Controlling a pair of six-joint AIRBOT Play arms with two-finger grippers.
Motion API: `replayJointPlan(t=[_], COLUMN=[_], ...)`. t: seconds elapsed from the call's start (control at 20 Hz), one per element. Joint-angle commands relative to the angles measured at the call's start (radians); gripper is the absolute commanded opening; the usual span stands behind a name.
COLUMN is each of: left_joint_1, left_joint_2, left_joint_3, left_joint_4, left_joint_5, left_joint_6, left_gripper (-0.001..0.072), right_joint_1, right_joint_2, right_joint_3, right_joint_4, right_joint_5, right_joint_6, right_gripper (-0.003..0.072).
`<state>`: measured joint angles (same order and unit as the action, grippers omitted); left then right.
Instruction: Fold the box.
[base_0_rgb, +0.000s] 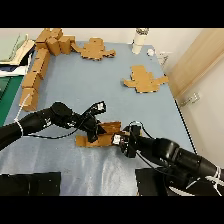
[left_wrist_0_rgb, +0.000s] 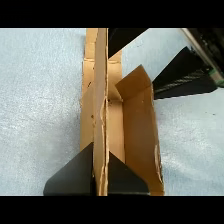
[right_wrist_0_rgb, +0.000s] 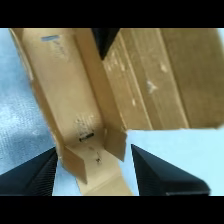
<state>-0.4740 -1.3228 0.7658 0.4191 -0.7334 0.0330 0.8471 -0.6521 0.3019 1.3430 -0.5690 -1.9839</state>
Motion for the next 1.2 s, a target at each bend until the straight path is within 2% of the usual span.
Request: replayJointPlan(t=[0.0, 0.15, 0.3, 0.5, 0.9, 1.15], left_joint_1=[0.000, 0.000, 0.000, 0.000, 0.000, 0.000], left_joint_2=[0.000, 0.000, 0.000, 0.000, 0.000, 0.000], left_joint_3=[0.000, 0.000, 0.000, 0.000, 0.000, 0.000], left_joint_4=[0.000, 0.000, 0.000, 0.000, 0.000, 0.000], left_joint_5=[0.000, 0.000, 0.000, 0.000, 0.000, 0.000], left_joint_6=[0.000, 0.000, 0.000, 0.000, 0.000, 0.000], left_gripper=[0.0011, 0.0011, 0.0012, 0.0011, 0.0011, 0.0011], right_joint_1=[-0.209, -0.326, -0.360, -0.360, -0.359, -0.359], right_joint_2=[-0.066, -0.175, -0.264, -0.343, -0.360, -0.352], right_joint_3=[0.032, 0.106, 0.157, 0.158, 0.158, 0.158], right_joint_4=[0.520, 0.703, 0.746, 0.805, 0.838, 0.825], right_joint_5=[0.042, -0.061, -0.121, -0.178, -0.216, -0.222], right_joint_6=[-0.641, -0.863, -0.925, -0.948, -0.964, -0.877], right_gripper=[0.0720, 0.0720, 0.0720, 0.0720, 0.0720, 0.0720])
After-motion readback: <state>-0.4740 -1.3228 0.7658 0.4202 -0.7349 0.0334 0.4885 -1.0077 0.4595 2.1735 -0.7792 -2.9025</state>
